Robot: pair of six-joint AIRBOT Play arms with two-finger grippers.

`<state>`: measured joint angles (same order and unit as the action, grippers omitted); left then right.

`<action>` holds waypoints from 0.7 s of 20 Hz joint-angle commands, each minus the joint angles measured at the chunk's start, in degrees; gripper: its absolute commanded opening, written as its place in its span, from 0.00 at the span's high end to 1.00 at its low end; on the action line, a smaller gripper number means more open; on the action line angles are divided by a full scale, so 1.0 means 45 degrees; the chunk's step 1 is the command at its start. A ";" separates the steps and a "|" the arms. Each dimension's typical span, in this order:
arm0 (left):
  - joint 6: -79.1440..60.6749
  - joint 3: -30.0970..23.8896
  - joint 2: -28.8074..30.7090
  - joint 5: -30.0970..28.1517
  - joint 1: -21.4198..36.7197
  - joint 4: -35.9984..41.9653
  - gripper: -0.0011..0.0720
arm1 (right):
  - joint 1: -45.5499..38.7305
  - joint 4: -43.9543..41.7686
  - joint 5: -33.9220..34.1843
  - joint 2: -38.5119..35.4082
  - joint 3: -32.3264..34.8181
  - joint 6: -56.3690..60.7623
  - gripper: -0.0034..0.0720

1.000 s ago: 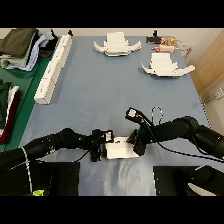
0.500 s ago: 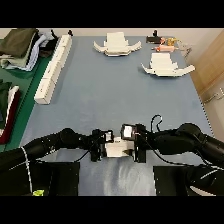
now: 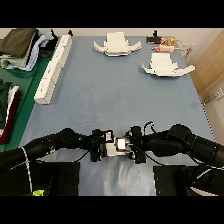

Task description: Fold the box.

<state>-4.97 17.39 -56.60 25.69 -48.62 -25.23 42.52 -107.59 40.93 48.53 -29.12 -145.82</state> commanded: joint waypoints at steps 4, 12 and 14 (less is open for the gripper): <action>-0.0015 0.0010 0.0010 -0.0005 0.0005 -0.0010 0.38 | 0.0291 0.0699 -0.0457 0.0146 -0.0287 -0.0049 0.18; -0.0015 0.0010 0.0010 -0.0005 0.0005 -0.0010 0.38 | 0.0345 0.0962 -0.0461 -0.0418 -0.0340 -0.0044 0.18; -0.0015 0.0010 0.0010 -0.0005 0.0005 -0.0010 0.38 | 0.0345 0.1035 -0.0461 -0.0549 -0.0340 -0.0044 0.18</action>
<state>-4.97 17.39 -56.60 25.56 -48.58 -25.21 44.01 -103.46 38.89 47.00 -30.59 -146.02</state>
